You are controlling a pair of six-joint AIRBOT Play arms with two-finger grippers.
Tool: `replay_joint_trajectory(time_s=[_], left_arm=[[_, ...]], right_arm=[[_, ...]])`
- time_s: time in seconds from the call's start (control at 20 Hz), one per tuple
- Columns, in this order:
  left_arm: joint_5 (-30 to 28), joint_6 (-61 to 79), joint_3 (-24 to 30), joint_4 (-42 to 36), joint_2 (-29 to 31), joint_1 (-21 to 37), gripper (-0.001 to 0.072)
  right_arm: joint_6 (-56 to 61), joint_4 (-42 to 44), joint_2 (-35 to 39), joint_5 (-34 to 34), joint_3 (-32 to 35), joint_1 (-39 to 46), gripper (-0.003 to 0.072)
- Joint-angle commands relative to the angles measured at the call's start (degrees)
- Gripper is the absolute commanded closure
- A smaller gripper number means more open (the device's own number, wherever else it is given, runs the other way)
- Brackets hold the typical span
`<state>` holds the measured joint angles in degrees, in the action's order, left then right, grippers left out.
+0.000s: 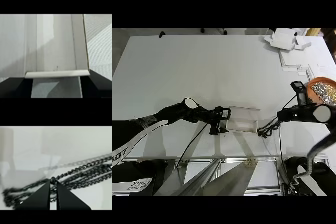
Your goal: Fold the box and place the chain.
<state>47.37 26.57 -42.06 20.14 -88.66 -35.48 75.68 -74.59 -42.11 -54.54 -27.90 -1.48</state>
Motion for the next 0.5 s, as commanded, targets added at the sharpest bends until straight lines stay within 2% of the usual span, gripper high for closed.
replay_joint_trajectory(time_s=[0.0,0.2,0.45], left_arm=[[0.0,0.02,0.0,0.02,0.04,0.02,0.0455],[0.0,0.0,0.0,0.02,0.04,0.04,0.0455],[0.0,0.02,-0.02,0.02,0.04,0.02,0.0455]], right_arm=[[-13.66,14.58,12.5,-6.62,-0.07,-0.02,0.0664],[-21.97,30.93,21.31,-9.92,-0.07,-0.02,0.0664],[-30.01,46.27,22.32,-13.86,-0.07,-0.07,0.0664]])
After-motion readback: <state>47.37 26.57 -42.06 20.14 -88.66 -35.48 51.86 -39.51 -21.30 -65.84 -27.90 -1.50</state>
